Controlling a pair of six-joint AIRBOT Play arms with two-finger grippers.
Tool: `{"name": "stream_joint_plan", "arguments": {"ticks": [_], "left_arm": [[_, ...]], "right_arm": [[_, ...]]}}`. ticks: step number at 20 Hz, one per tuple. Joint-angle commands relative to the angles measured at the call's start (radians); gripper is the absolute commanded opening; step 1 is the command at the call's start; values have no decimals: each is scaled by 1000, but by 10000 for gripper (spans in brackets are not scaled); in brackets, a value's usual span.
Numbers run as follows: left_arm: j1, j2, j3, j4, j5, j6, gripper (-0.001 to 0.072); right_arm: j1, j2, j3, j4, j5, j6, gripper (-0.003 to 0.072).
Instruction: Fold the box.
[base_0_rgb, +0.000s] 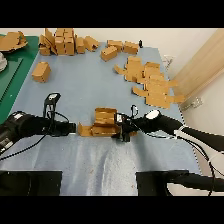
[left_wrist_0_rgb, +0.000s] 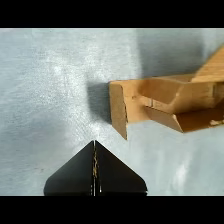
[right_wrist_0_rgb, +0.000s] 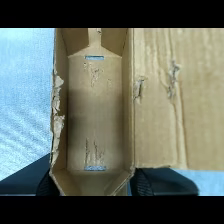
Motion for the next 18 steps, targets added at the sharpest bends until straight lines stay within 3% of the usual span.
{"name": "stream_joint_plan", "arguments": {"ticks": [1,6,18], "left_arm": [[6,-117,-7,-46,84,-1,9],[6,-201,-6,-183,130,92,9],[5,-237,-6,-190,189,113,9]], "right_arm": [[0,0,-1,0,0,1,441],[0,0,-1,0,0,1,441],[0,0,-1,0,0,1,441]]}}
